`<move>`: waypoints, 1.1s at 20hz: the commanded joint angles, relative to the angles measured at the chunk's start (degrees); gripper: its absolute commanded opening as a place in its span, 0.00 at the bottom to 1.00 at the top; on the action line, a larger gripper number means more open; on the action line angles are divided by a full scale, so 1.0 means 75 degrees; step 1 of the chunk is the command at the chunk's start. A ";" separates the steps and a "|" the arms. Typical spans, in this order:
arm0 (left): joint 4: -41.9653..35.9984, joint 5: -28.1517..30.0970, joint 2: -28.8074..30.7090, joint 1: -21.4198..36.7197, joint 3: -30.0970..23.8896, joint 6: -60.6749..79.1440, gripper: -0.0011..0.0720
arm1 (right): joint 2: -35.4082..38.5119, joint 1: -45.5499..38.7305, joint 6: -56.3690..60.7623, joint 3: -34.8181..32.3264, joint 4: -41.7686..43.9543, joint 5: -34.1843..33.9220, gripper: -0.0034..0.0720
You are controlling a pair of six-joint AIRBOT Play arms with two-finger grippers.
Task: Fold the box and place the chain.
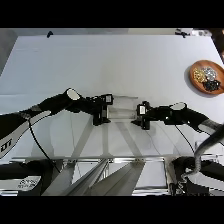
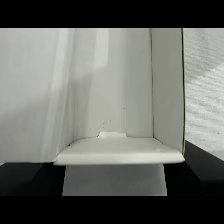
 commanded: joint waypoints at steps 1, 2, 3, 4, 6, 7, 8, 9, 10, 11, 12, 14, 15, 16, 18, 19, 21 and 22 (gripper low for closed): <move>0.0020 0.0510 -0.0006 -0.0006 0.0006 -0.0009 0.75 | 0.0003 0.0006 -0.0003 0.0003 -0.0003 0.0003 0.60; 0.0020 0.0627 -0.0006 -0.0003 0.0006 -0.0009 0.75 | 0.0003 0.0006 -0.0006 0.0003 -0.0003 0.0003 0.60; 0.0000 0.0664 -0.0006 -0.0003 0.0006 -0.0006 0.75 | 0.0003 0.0006 -0.0006 0.0003 -0.0003 0.0003 0.60; -0.0061 0.0659 -0.0009 -0.0006 0.0006 -0.0003 0.75 | 0.0003 0.0009 -0.0006 0.0003 -0.0003 0.0003 0.60; -0.0093 0.0629 -0.0006 -0.0006 0.0006 0.0102 0.75 | 0.0003 0.0006 -0.0003 0.0003 -0.0003 0.0003 0.60; -0.0085 0.0539 -0.0006 -0.0006 0.0006 0.0262 0.78 | 0.0003 0.0006 -0.0003 0.0003 -0.0003 0.0003 0.60; -0.0090 0.0405 -0.0006 -0.0006 0.0006 0.0487 0.91 | 0.0003 0.0006 -0.0006 0.0003 -0.0003 0.0003 0.60; -0.0090 0.0303 -0.0006 -0.0006 0.0006 0.0682 0.97 | 0.0003 0.0006 -0.0006 0.0003 -0.0003 0.0003 0.60; -0.0093 0.0289 -0.0006 -0.0006 0.0006 0.0766 0.97 | 0.0003 0.0006 -0.0006 0.0003 -0.0003 0.0003 0.60; -0.0093 0.0329 -0.0006 0.0000 0.0006 0.0819 0.97 | 0.0003 0.0006 -0.0006 0.0003 -0.0003 0.0003 0.60; -0.0154 0.0396 -0.0006 0.0017 0.0006 0.0816 0.97 | 0.0003 0.0006 -0.0006 0.0003 -0.0003 0.0003 0.60; -0.0443 0.0391 -0.0006 0.0058 0.0006 0.0810 0.94 | 0.0003 0.0006 -0.0003 0.0003 -0.0003 0.0003 0.60; -0.0554 0.0358 -0.0006 0.0055 0.0006 0.0819 0.84 | 0.0003 0.0006 -0.0006 0.0003 -0.0003 0.0003 0.60; -0.0641 0.0326 -0.0009 0.0052 0.0006 0.0816 0.80 | 0.0003 0.0006 -0.0006 0.0003 -0.0003 0.0003 0.60; -0.0664 0.0300 -0.0009 0.0044 0.0006 0.0796 0.66 | 0.0003 0.0006 -0.0006 0.0003 -0.0003 0.0003 0.60; -0.0664 0.0283 -0.0009 0.0044 0.0006 0.0796 0.66 | 0.0003 0.0006 -0.0003 0.0003 -0.0003 0.0003 0.60; -0.0667 0.0283 -0.0009 0.0044 0.0006 0.0638 0.67 | 0.0003 0.0006 -0.0003 0.0003 -0.0003 0.0003 0.60; -0.0664 0.0280 -0.0012 0.0044 0.0006 0.0580 0.70 | 0.0003 0.0006 -0.0006 0.0003 -0.0003 0.0003 0.60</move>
